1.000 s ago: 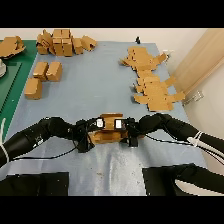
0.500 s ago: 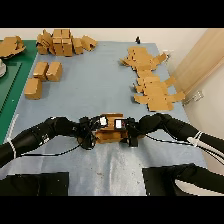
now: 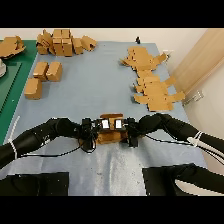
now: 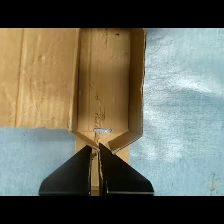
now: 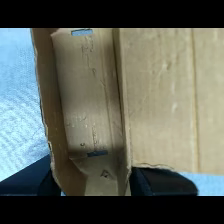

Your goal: Fold the box.

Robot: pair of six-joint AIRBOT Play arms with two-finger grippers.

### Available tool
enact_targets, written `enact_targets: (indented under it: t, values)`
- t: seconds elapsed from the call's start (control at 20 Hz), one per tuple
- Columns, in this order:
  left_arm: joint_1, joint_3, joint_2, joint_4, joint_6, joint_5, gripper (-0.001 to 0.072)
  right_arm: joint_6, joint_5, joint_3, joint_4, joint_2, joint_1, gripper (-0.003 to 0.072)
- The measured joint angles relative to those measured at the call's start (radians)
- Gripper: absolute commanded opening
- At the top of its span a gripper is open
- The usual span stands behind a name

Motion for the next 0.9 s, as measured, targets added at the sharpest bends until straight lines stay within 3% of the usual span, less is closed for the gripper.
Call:
enact_targets:
  t: [0.9]
  values:
    - [-0.012,0.0,-0.001,-0.045,0.01,0.039,0.008,0.002,0.004,0.0,0.001,0.0,0.0,0.0503]
